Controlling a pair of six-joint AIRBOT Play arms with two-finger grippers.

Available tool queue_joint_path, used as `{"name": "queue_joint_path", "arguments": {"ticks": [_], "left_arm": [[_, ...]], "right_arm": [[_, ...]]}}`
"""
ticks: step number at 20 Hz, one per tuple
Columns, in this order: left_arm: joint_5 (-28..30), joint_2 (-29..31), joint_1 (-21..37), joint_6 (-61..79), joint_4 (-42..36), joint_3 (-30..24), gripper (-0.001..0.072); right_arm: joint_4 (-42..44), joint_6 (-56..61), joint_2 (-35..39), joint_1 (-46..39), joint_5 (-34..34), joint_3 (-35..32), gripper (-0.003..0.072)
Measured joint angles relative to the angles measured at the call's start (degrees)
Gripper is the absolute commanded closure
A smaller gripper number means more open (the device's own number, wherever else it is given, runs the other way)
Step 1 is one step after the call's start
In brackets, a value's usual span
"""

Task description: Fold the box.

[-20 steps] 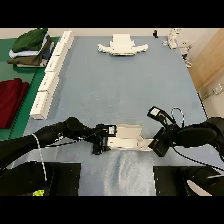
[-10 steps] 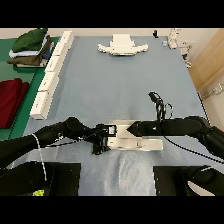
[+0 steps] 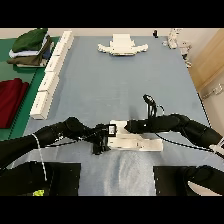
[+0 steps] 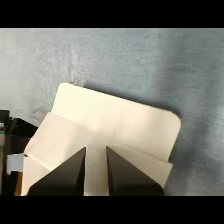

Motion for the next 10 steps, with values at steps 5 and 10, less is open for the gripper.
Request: {"name": "queue_joint_path", "arguments": {"ticks": [5, 10], "left_arm": [[-0.02, 0.00, 0.00, 0.15, 0.02, 0.00, 0.0199], [0.00, 0.00, 0.00, 0.22, 0.07, 0.00, 0.0198]], "right_arm": [[-0.02, -0.52, -1.27, 0.00, 0.37, 0.02, 0.0496], [-0.55, -1.55, 0.07, 0.00, -0.46, 0.57, 0.0496]]}}
